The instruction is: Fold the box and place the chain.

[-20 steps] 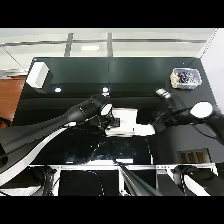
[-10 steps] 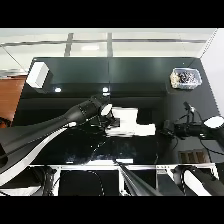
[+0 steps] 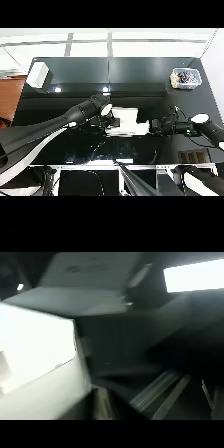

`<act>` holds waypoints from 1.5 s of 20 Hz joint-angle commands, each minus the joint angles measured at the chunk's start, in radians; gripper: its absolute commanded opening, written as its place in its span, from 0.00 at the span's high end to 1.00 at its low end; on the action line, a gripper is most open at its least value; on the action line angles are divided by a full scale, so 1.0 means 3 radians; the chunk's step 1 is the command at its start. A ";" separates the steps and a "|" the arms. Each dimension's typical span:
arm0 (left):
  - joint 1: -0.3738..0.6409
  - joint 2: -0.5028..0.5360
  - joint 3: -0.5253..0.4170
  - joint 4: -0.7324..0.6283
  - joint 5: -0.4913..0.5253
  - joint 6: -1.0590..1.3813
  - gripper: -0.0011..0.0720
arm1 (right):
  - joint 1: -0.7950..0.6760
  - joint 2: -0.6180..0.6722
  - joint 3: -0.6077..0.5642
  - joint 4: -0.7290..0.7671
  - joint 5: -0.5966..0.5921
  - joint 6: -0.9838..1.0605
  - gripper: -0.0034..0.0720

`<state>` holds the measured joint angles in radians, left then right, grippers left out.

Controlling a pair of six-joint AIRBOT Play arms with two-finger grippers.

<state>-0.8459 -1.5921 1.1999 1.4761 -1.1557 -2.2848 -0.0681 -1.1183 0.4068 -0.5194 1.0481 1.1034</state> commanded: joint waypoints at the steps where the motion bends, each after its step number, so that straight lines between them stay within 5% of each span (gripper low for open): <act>1: -0.0003 0.0000 0.0003 -0.0001 -0.0006 -0.0001 0.95 | 0.0033 -0.0037 0.0214 0.0074 0.0312 -0.0128 0.45; 9: -0.0003 0.0000 0.0003 -0.0001 -0.0005 -0.0001 0.95 | 0.0446 -0.0037 0.0408 0.0244 0.0202 -0.0057 0.48; 11: -0.0003 0.0000 0.0003 -0.0001 -0.0005 -0.0001 0.95 | 0.0596 -0.0038 0.0521 0.0225 0.0116 0.0055 0.57; 16: -0.0003 0.0000 0.0003 -0.0001 -0.0003 -0.0001 0.95 | 0.0958 -0.0038 0.0804 -0.0543 -0.0025 0.0768 0.57; 22: -0.0003 0.0000 0.0003 -0.0001 -0.0004 -0.0001 0.95 | 0.1289 -0.0178 0.0809 -0.0633 -0.0345 0.1006 0.57; 30: -0.0003 0.0000 0.0003 -0.0001 -0.0004 -0.0001 0.95 | 0.1588 -0.0228 0.1036 -0.1550 -0.0361 0.1807 0.57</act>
